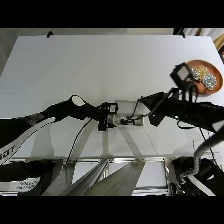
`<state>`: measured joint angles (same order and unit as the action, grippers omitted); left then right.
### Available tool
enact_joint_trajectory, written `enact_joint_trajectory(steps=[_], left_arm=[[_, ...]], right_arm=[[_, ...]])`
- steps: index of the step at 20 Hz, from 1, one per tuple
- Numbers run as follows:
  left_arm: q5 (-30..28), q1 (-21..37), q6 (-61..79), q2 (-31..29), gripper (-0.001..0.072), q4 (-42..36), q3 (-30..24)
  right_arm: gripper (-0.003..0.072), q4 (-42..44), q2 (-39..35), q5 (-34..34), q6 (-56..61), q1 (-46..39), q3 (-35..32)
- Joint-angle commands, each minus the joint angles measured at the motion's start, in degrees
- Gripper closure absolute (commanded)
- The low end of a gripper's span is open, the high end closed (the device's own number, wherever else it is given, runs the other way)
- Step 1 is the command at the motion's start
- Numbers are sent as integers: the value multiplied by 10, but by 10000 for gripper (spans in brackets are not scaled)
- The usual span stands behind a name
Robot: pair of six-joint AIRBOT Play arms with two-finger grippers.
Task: Fold the box and place the chain.
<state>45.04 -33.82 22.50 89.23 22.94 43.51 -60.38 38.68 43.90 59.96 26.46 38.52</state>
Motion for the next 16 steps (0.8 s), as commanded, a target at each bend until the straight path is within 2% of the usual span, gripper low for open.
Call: enact_joint_trajectory(steps=[1,4,8,15,16], left_arm=[[0,0,0,0,454,0,1],[0,0,0,0,454,0,1],[0,0,0,0,454,0,1],[0,0,0,0,454,0,1],[0,0,0,0,454,0,1]], right_arm=[[673,43,99,18,-48,0,0],[673,66,147,24,-98,0,0],[673,67,160,38,-106,3,0],[671,52,226,-35,-103,74,0],[647,52,226,-34,-103,74,0]])
